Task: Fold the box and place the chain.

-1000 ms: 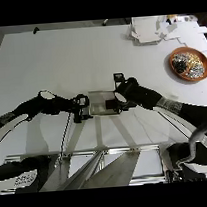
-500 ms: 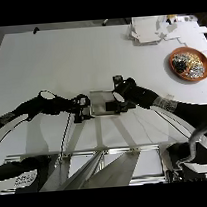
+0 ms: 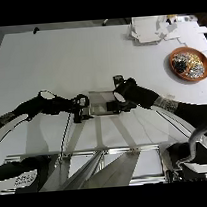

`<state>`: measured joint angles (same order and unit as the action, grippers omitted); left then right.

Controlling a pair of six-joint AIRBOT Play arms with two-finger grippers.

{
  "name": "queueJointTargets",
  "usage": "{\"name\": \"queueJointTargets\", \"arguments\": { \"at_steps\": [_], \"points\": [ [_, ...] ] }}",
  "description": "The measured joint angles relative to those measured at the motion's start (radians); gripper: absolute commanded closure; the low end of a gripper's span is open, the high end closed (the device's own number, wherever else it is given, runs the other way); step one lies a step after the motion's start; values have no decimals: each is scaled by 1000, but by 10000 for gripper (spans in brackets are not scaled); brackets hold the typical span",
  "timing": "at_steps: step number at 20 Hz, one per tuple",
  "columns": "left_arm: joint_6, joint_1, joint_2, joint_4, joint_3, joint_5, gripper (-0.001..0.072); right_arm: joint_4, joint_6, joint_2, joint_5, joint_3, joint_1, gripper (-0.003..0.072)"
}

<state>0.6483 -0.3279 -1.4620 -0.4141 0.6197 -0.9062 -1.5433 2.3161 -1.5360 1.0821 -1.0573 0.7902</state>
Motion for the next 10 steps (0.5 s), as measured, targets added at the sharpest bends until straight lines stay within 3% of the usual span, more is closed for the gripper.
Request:
{"name": "queueJointTargets", "arguments": {
  "at_steps": [3, 8, 10],
  "points": [
    [-1, 0, 0, 2, 0, 0, 677, -5, -59, 42, 14, 0, 0, 135],
    [-2, 0, 0, 2, 0, -1, 677, -24, -206, 151, 90, -1, 0, 133],
    [-2, 0, 0, 2, 0, -2, 677, -34, -285, 222, 125, -2, 0, 236]
  ]
}}
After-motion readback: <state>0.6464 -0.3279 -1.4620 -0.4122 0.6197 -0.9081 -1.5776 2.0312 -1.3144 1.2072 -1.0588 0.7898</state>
